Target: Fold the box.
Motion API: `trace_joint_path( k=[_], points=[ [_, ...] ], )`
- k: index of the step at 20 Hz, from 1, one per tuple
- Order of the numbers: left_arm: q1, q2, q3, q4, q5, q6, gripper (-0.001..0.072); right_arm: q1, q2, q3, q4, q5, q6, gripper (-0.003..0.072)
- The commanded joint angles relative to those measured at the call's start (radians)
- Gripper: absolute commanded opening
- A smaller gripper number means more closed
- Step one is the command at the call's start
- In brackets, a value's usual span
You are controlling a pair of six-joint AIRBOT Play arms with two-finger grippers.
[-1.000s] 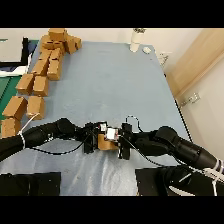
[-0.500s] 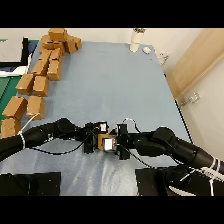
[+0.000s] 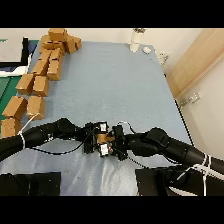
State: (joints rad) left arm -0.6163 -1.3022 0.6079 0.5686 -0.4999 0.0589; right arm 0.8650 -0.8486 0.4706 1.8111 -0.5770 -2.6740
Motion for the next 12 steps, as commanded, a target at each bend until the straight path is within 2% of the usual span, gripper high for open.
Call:
trace_joint_path(
  k=[1,2,7,9,12],
  points=[
    [-0.001,-0.001,0.0,0.0,0.0,0.0,0.0422,0.003,-0.004,0.0,-0.05,0.003,0.026,0.0514],
    [-0.001,-0.001,0.0,0.0,0.0,0.0,0.0422,0.003,-0.004,0.0,-0.053,0.003,0.03,0.0465],
    [-0.001,-0.001,0.0,0.0,0.0,0.0,0.0422,0.004,-0.004,0.001,-0.068,0.004,0.029,0.04],
    [-0.001,-0.001,0.0,0.0,0.0,0.0,0.0422,0.004,-0.004,0.004,-0.08,0.004,0.029,0.035],
    [-0.001,-0.001,0.0,0.0,0.0,0.0,0.0422,0.004,-0.001,0.005,-0.083,0.003,0.03,0.035]
  ],
)
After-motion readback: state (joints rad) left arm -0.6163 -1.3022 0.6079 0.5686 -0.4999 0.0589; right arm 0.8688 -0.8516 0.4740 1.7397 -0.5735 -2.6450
